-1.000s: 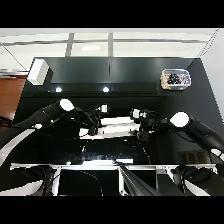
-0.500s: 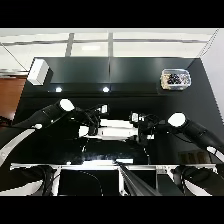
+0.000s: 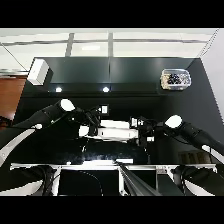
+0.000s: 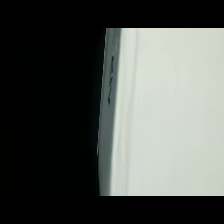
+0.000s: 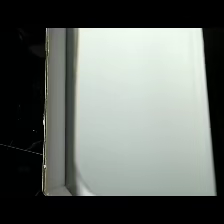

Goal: Fold the box and place the chain.

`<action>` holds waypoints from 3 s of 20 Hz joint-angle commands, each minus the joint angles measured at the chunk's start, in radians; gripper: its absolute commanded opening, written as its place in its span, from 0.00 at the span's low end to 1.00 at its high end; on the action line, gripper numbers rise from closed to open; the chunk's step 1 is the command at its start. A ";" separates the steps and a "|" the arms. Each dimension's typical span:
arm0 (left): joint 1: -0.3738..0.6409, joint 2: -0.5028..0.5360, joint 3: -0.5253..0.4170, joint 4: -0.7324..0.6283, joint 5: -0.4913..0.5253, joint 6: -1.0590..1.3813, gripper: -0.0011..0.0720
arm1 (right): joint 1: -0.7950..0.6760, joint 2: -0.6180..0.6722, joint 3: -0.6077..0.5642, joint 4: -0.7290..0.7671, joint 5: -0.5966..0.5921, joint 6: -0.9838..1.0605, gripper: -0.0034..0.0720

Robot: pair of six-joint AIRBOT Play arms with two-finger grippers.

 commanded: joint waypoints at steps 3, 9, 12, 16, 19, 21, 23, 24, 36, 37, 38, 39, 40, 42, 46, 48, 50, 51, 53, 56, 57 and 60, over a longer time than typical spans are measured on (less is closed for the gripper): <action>0.000 0.000 0.001 -0.001 0.000 -0.001 0.05 | 0.001 -0.016 -0.002 0.013 -0.006 -0.030 0.88; 0.000 0.000 0.001 -0.001 0.000 -0.001 0.05 | 0.016 -0.019 -0.002 -0.045 -0.027 0.018 0.88; 0.000 0.000 0.001 -0.001 0.000 -0.001 0.05 | 0.045 -0.021 -0.002 -0.075 -0.059 0.045 0.88; 0.000 0.000 0.001 -0.001 0.000 -0.001 0.05 | 0.045 -0.022 -0.002 -0.077 -0.064 0.051 0.88; 0.000 0.000 0.001 -0.001 0.000 -0.001 0.05 | 0.045 -0.022 -0.002 -0.077 -0.076 0.061 0.88; 0.000 0.000 0.001 -0.001 0.000 -0.001 0.05 | 0.045 -0.021 -0.002 -0.076 -0.077 0.064 0.88; 0.000 0.000 0.001 -0.001 -0.002 -0.001 0.05 | 0.045 -0.021 -0.002 -0.076 -0.077 0.064 0.88; 0.000 0.000 0.001 -0.001 -0.002 -0.001 0.05 | 0.045 -0.022 -0.002 -0.076 -0.077 0.064 0.88; 0.000 0.000 0.001 0.026 -0.032 -0.009 0.05 | 0.045 -0.021 -0.002 -0.077 -0.076 0.063 0.88; 0.000 0.000 0.001 0.026 -0.032 -0.009 0.05 | 0.045 -0.021 -0.002 -0.077 -0.076 0.063 0.88; 0.000 0.001 0.001 0.026 -0.032 -0.009 0.05 | 0.045 -0.021 -0.002 -0.077 -0.076 0.063 0.88; 0.000 0.001 0.001 0.026 -0.032 -0.009 0.05 | 0.045 -0.022 -0.002 -0.077 -0.076 0.063 0.88; 0.001 0.001 0.001 0.026 -0.032 -0.009 0.05 | 0.045 -0.021 -0.002 -0.077 -0.076 0.063 0.88; 0.001 0.002 0.001 0.026 -0.031 -0.009 0.05 | 0.045 -0.021 -0.002 -0.077 -0.076 0.063 0.88; 0.000 0.002 0.001 0.026 -0.037 -0.008 0.05 | 0.045 -0.022 -0.002 -0.077 -0.076 0.063 0.68; 0.001 0.003 0.002 0.026 -0.060 -0.009 0.07 | 0.045 -0.022 -0.002 -0.077 -0.076 0.063 0.68; 0.003 0.015 0.002 0.032 -0.072 -0.048 0.42 | 0.045 -0.021 -0.002 -0.077 -0.075 0.063 0.68; 0.008 0.029 0.003 0.052 -0.080 -0.085 0.51 | 0.045 -0.021 -0.002 -0.078 -0.070 0.060 0.68; 0.029 0.084 0.003 0.148 -0.111 -0.166 0.56 | 0.045 -0.021 -0.002 -0.086 -0.052 0.049 0.68; 0.074 0.197 0.004 0.321 -0.183 -0.353 0.60 | 0.045 -0.021 -0.002 -0.085 -0.053 0.049 0.68; 0.087 0.240 0.004 0.390 -0.201 -0.441 0.59 | 0.045 -0.021 -0.002 -0.085 -0.053 0.049 0.68; 0.136 0.343 0.003 0.541 -0.277 -0.683 0.05 | 0.045 -0.021 -0.002 -0.085 -0.053 0.049 0.68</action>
